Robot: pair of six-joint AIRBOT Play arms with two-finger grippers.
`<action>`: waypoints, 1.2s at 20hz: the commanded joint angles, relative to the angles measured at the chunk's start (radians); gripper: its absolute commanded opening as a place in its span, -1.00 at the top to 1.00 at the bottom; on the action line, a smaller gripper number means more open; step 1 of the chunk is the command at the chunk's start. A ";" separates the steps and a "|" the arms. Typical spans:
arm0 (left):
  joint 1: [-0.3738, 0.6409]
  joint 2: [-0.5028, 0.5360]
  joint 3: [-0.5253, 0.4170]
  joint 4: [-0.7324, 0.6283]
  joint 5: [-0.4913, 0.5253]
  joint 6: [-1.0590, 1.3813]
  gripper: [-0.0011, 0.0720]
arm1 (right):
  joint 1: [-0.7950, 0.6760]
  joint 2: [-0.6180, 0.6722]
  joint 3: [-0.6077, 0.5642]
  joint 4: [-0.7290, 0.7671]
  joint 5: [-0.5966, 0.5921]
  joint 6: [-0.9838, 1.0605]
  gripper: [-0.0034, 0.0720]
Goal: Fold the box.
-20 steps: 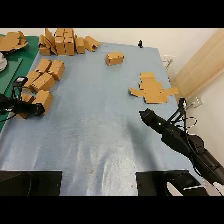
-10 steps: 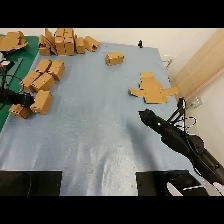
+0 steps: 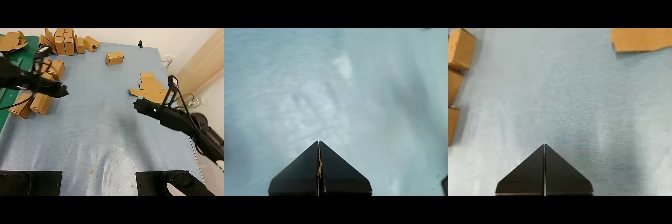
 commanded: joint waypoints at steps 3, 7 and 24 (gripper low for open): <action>-0.298 -0.241 0.225 0.003 0.076 -0.182 0.95 | -0.002 -0.260 0.292 -0.032 -0.298 -0.164 0.90; -0.337 -0.312 0.264 0.002 0.124 -0.277 0.94 | -0.152 -0.327 0.398 -0.085 -0.347 -0.168 0.75; -0.325 -0.352 0.237 0.014 0.221 -0.085 0.94 | -0.469 -0.381 0.669 0.328 -0.262 -1.159 0.90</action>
